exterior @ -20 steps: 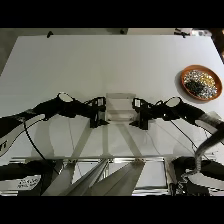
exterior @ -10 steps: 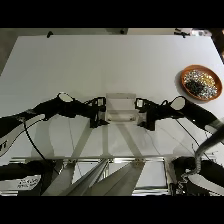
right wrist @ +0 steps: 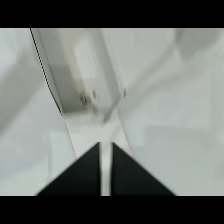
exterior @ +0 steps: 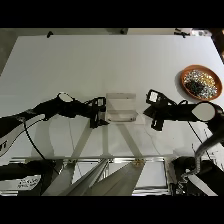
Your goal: Fold the box and place the chain.
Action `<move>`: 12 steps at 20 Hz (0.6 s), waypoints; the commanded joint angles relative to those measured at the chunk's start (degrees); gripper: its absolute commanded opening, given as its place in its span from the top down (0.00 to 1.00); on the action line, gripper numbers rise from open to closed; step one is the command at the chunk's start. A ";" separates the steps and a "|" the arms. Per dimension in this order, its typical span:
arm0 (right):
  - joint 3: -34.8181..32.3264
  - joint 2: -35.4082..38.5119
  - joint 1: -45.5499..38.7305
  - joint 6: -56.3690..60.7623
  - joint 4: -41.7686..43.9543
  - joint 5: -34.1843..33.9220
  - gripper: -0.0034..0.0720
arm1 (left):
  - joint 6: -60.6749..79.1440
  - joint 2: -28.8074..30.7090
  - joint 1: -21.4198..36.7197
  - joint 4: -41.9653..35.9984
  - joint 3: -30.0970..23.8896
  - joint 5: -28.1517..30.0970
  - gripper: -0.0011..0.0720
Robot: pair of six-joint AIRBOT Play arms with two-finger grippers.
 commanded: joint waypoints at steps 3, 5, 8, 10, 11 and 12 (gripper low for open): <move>0.07 -1.49 3.76 -8.74 23.37 -14.40 0.94 | 0.00 0.00 0.07 -0.02 -0.02 0.02 0.61; 0.07 -7.61 6.91 -8.72 24.92 -20.24 0.94 | 0.00 0.00 0.07 -0.02 -0.02 0.02 0.61; 0.07 -18.36 8.63 -3.74 29.00 -26.97 0.94 | 0.00 0.00 0.07 -0.02 -0.02 0.02 0.61; 0.07 -23.08 7.89 0.72 29.14 -27.76 0.94 | 0.00 0.00 0.07 -0.02 -0.02 0.02 0.61; 0.07 -24.59 7.54 2.78 29.16 -27.74 0.94 | 0.00 0.00 0.07 -0.02 -0.02 0.02 0.61; 0.07 -25.59 7.23 5.29 29.07 -27.85 0.94 | 0.00 0.00 0.07 -0.02 -0.02 0.02 0.61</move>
